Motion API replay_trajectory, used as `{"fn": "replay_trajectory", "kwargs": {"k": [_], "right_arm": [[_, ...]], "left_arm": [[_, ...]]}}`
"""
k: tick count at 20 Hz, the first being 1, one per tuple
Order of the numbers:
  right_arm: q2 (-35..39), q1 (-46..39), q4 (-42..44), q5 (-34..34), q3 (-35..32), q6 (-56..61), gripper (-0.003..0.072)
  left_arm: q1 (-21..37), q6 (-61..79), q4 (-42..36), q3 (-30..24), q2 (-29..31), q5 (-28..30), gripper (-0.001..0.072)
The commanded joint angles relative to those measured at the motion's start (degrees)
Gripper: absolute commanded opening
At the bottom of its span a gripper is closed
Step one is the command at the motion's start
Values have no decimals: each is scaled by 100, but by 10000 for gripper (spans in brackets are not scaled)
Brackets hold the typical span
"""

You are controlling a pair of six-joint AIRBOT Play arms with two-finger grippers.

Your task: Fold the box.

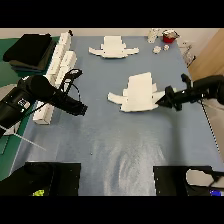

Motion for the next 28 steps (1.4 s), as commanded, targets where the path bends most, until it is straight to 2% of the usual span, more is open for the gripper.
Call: {"fn": "replay_trajectory", "kwargs": {"k": [1,4,8,9,10,11,13,17,20,23,25,28], "right_arm": [[1537,466,-24,455,-1941,295,-2],[2236,684,-35,529,-2804,483,-1],[2531,769,-240,544,-3056,494,14],[2531,767,-267,570,-3053,494,98],[2531,765,-345,612,-3018,494,310],[2531,761,-479,651,-2942,494,368],[2533,734,-973,643,-2614,597,368],[2579,457,-2647,483,-1768,1709,367],[2579,2,-3239,356,-1622,1840,367],[2575,-516,-3215,352,-1725,1639,365],[2415,-826,-2669,223,-1766,861,293],[1762,-1204,-1624,127,-1788,20,293]], "left_arm": [[2,0,2,-2,4,2,14],[2,0,2,-2,4,13,14],[2,0,2,-4,4,39,14],[2,0,-9,-2,4,39,14],[2,-2,-9,-4,4,42,14],[2,-2,-9,-4,4,39,14],[2,-2,-9,-2,4,44,14],[2,-2,-17,-2,4,52,14],[2,0,-31,-2,4,55,14],[2,-2,-33,-4,4,57,14],[2,-2,-31,-4,4,90,14],[2,-2,-74,-2,4,197,14]]}}
